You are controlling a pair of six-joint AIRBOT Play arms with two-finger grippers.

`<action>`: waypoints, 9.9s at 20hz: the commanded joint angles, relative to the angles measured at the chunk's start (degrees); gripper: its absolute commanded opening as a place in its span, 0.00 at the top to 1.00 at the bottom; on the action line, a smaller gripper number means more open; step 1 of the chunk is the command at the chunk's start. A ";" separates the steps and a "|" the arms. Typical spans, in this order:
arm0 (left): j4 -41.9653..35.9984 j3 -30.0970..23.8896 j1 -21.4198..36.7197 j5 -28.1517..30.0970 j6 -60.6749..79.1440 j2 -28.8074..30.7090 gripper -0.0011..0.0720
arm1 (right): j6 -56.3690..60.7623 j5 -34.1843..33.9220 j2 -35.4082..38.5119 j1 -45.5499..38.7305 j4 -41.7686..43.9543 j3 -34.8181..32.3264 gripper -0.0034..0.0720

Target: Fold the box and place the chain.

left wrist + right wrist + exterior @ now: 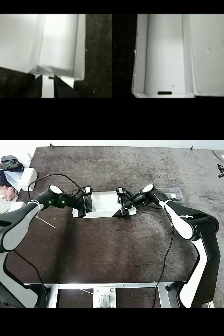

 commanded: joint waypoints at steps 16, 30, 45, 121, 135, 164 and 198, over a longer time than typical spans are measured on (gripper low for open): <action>-5.44 0.00 0.09 0.50 5.88 -1.51 0.22 | 0.09 -0.09 -0.02 0.02 0.09 0.00 0.55; -2.03 0.02 4.48 -3.63 0.00 0.15 0.97 | 0.09 -0.11 -0.02 0.04 0.09 0.00 0.55; 8.48 -15.45 18.58 1.90 -54.01 25.27 0.98 | 0.09 -0.09 -0.02 0.04 0.09 0.00 0.55; 13.75 9.97 0.66 -8.28 -95.69 0.13 0.55 | 0.09 -0.07 -0.02 0.02 0.09 0.00 0.55; 31.43 12.57 -7.52 -3.17 -117.42 -0.02 0.56 | 0.09 -0.09 -0.02 0.02 0.09 0.00 0.55; 60.92 26.77 -16.74 -14.60 -134.14 -8.00 0.76 | 0.09 -0.09 -0.02 0.02 0.09 0.00 0.55; 55.74 33.75 -16.65 -27.06 -110.97 -2.99 0.31 | 0.09 -0.07 -0.02 0.02 0.09 0.00 0.55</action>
